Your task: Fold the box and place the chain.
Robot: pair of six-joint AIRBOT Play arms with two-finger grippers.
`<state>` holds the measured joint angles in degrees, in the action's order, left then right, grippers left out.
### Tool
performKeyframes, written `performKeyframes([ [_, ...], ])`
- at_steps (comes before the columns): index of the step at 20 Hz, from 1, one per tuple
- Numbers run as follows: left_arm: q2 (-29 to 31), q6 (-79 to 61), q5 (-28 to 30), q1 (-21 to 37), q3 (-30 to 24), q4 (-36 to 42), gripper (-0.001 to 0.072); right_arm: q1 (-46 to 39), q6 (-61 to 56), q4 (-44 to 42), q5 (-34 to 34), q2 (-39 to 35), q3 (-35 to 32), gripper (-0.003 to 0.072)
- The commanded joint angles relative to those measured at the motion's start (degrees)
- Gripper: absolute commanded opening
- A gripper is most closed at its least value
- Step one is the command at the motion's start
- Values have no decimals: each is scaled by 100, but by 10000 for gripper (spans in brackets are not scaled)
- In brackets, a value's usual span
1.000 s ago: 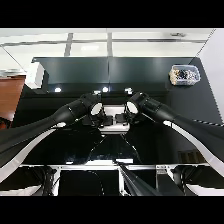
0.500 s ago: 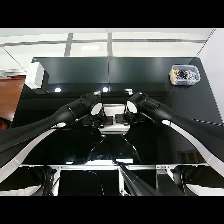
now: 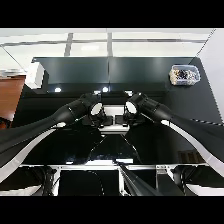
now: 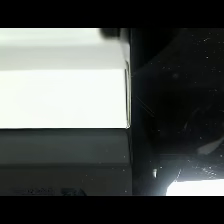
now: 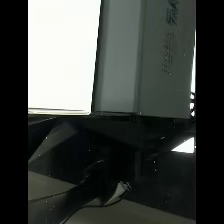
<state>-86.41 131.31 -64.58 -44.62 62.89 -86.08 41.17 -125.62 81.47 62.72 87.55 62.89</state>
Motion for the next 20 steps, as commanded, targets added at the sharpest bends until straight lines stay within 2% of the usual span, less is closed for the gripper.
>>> performKeyframes([
  [1,0,7,2,0,4,0,23,4,-4,7,7,11,4,70],
  [2,0,7,2,0,4,0,23,4,-7,7,7,11,4,15],
  [6,0,7,2,0,4,0,23,2,-68,0,15,-26,7,32],
  [7,0,7,4,0,4,0,23,0,-63,2,15,-98,7,216],
  [8,0,7,2,0,4,0,23,-11,-17,4,17,-205,7,314],
  [10,0,4,-13,0,4,0,23,-57,424,31,120,-627,7,314],
  [13,0,7,-22,0,4,2,23,-216,1209,319,769,-1622,7,306],
  [15,0,7,-22,0,4,2,23,-367,1543,1102,1191,-2288,7,307],
  [18,0,7,-20,0,4,2,23,-636,1727,3379,1556,-2844,2,307],
  [19,0,7,-20,0,4,2,23,-859,1725,3862,1434,-2841,-2,307],
  [20,0,7,-20,0,4,2,23,-1167,1718,3926,1051,-2833,-46,308],
])
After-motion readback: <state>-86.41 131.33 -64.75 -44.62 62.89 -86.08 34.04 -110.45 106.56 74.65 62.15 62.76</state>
